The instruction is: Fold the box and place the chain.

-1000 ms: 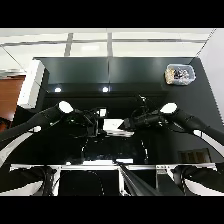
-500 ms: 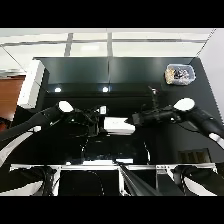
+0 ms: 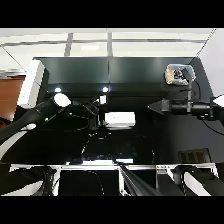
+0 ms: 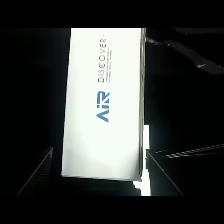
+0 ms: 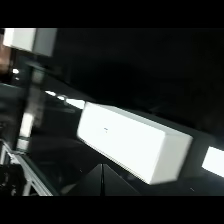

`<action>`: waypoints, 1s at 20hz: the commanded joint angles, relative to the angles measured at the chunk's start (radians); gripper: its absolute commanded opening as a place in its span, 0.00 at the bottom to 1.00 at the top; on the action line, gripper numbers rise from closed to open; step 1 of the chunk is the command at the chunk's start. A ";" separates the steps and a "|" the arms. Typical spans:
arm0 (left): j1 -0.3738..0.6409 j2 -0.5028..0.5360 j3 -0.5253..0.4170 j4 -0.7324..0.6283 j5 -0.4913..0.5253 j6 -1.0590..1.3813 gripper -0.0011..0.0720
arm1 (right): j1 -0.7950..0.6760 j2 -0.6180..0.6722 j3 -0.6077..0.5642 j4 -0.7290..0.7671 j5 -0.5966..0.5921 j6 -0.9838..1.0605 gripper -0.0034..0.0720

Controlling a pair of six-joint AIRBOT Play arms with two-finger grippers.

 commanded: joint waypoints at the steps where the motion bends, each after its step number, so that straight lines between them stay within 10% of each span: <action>1: -0.006 0.047 0.042 -0.006 -0.010 -0.061 0.99 | -0.053 0.008 0.001 -0.085 0.036 -0.001 0.07; 8: -0.143 -0.215 0.258 -0.045 0.029 -0.216 0.98 | -0.050 0.008 0.000 -0.071 0.034 -0.001 0.07; 20: -0.164 -0.266 0.268 -0.019 -0.021 -0.243 0.98 | -0.050 0.008 0.000 -0.078 0.035 -0.036 0.07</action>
